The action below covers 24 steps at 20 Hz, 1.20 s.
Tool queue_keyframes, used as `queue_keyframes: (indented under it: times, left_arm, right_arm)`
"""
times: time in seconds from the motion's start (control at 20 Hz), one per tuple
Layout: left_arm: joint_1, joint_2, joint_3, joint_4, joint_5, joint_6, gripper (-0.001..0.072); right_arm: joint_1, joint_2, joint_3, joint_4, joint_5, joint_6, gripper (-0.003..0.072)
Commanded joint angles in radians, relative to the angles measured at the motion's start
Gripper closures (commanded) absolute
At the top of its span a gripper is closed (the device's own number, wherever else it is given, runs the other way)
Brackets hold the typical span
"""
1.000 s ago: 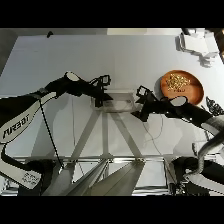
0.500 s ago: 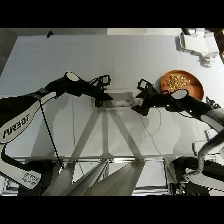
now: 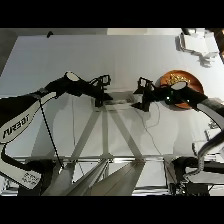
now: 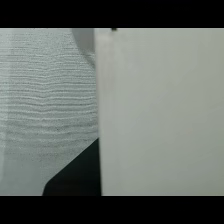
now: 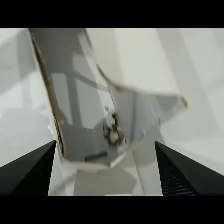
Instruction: Fold the box and place the chain.
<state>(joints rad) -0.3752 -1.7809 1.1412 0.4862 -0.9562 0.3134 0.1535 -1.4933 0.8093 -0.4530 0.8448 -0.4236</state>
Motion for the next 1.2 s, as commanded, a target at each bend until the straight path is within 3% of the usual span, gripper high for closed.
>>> queue_keyframes:
  times: [0.0,0.4,0.85,1.1,1.15]
  left_arm:
    - [-0.001,0.000,0.000,0.000,-0.001,0.001,0.0704]
    - [-0.001,0.000,0.000,0.000,-0.001,0.001,0.0704]
    - [-0.001,0.000,0.000,0.000,-0.001,0.001,0.0704]
    - [-0.001,0.000,0.000,0.000,-0.001,0.001,0.0704]
    - [-0.001,0.000,0.000,0.000,-0.001,0.001,0.0704]
  right_arm:
    - [-0.004,-0.055,0.040,0.051,0.096,-0.133,-0.0011]
    - [-0.004,-0.132,0.040,0.034,0.134,-0.134,-0.0008]
    - [0.019,-0.135,0.040,0.035,0.116,-0.134,0.0000]
    - [0.026,-0.135,0.040,0.034,0.101,-0.125,0.0059]
    - [0.026,-0.135,0.040,0.034,0.102,-0.126,0.0141]
